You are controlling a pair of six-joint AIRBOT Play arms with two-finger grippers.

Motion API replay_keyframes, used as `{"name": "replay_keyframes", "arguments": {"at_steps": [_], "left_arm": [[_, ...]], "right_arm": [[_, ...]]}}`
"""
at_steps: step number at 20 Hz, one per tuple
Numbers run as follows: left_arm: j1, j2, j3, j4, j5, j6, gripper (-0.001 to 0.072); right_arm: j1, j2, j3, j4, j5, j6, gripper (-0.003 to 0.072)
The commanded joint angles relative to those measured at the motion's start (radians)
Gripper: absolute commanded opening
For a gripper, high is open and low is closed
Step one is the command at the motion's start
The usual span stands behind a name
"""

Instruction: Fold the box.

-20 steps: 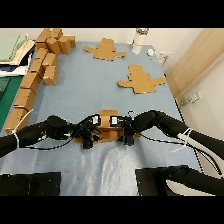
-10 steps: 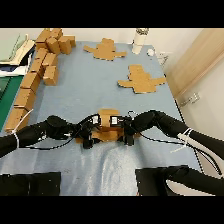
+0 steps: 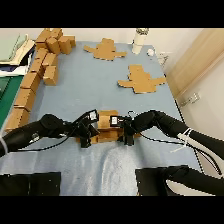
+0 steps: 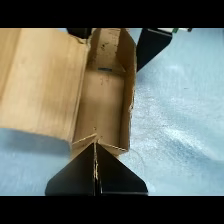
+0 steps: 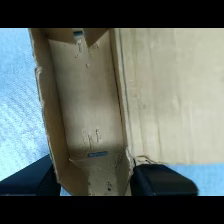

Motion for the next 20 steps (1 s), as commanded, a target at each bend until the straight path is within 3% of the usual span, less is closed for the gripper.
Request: {"name": "replay_keyframes", "arguments": {"at_steps": [1, 5, 7, 8, 10, 12, 17, 20], "left_arm": [[0.001, 0.140, 0.001, 0.305, -0.037, -0.488, 0.0012], [0.043, 0.343, 0.001, 0.558, -0.142, -1.177, 0.0010], [0.111, 0.376, 0.001, 0.736, -0.240, -1.589, 0.0010], [0.156, 0.372, -0.001, 0.782, -0.313, -1.682, 0.0011], [0.225, 0.349, -0.021, 0.753, -0.368, -1.702, 0.0010], [0.239, 0.304, -0.044, 0.704, -0.354, -1.701, 0.0011], [0.166, 0.117, -0.051, 0.582, -0.236, -1.635, 0.0010], [0.124, 0.042, -0.051, 0.432, -0.168, -1.533, 0.0010]], "right_arm": [[0.000, 0.000, 0.000, 0.000, 0.000, -0.001, 0.0505], [0.000, 0.000, 0.000, 0.000, 0.000, -0.001, 0.0505], [0.000, 0.000, 0.000, 0.000, 0.000, -0.001, 0.0505], [0.000, 0.000, 0.000, 0.000, 0.000, -0.001, 0.0505], [0.000, 0.000, 0.000, 0.000, 0.000, -0.001, 0.0505], [0.000, 0.000, 0.000, 0.000, 0.000, -0.001, 0.0505], [0.000, 0.000, 0.000, 0.000, 0.000, -0.001, 0.0505], [0.000, 0.000, 0.000, 0.000, 0.000, -0.001, 0.0505]]}}
